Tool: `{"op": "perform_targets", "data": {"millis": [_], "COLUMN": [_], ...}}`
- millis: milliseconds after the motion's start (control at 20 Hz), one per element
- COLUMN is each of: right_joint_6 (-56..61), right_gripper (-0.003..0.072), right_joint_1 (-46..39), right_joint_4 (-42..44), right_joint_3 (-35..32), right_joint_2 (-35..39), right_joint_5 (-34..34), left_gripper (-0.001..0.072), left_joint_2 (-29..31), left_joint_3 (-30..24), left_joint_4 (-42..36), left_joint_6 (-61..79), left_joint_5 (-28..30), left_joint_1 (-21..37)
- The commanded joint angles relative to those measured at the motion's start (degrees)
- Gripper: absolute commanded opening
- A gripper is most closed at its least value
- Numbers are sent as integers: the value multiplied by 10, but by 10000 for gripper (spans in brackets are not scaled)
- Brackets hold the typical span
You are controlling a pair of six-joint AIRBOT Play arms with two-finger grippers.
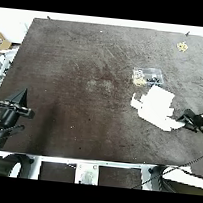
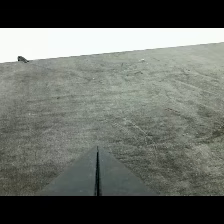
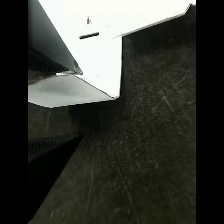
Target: Fold the box and place the chain.
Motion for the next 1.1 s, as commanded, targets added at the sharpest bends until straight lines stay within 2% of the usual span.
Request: {"op": "perform_targets", "data": {"millis": [0, 100, 250, 300, 400, 450, 550, 600, 700, 750, 800, 1050], "right_joint_6": [-67, -126, -151, -158, -186, -196, -196, -196, -195, -196, -195, -253], "right_gripper": [420, 419, 416, 366, 362, 281, 268, 209, 200, 135, 24, 7], "right_joint_1": [-20, -38, -41, -42, -42, -42, -42, -42, -45, -46, -49, -76], "right_joint_4": [65, 123, 129, 143, 184, 197, 201, 201, 202, 202, 204, 281], "right_joint_3": [-44, -64, -80, -85, -96, -99, -105, -105, -105, -105, -105, -106], "right_joint_2": [-3, -3, -3, -3, -3, -3, -3, -3, -3, -3, -3, 13], "right_joint_5": [-35, -50, -53, -52, -46, -37, -26, -16, -3, 0, 8, 112], "left_gripper": [10, 11, 10, 10, 10, 11, 10, 10, 10, 10, 10, 11], "left_joint_2": [0, 0, 0, 0, 0, 0, 0, 0, 0, 0, 0, 0], "left_joint_3": [0, 0, 0, 0, 0, 0, 0, 0, 0, 0, 0, 0], "left_joint_4": [0, 0, 0, 0, 0, 0, 0, 0, 0, 0, 0, 0], "left_joint_6": [0, 0, 0, 0, 0, 0, 0, 0, 0, 0, 0, 0], "left_joint_5": [0, 0, 0, 0, 0, 0, 0, 0, 0, 0, 0, 0], "left_joint_1": [0, 0, 0, 0, 0, 0, 0, 0, 0, 0, 0, 0]}}
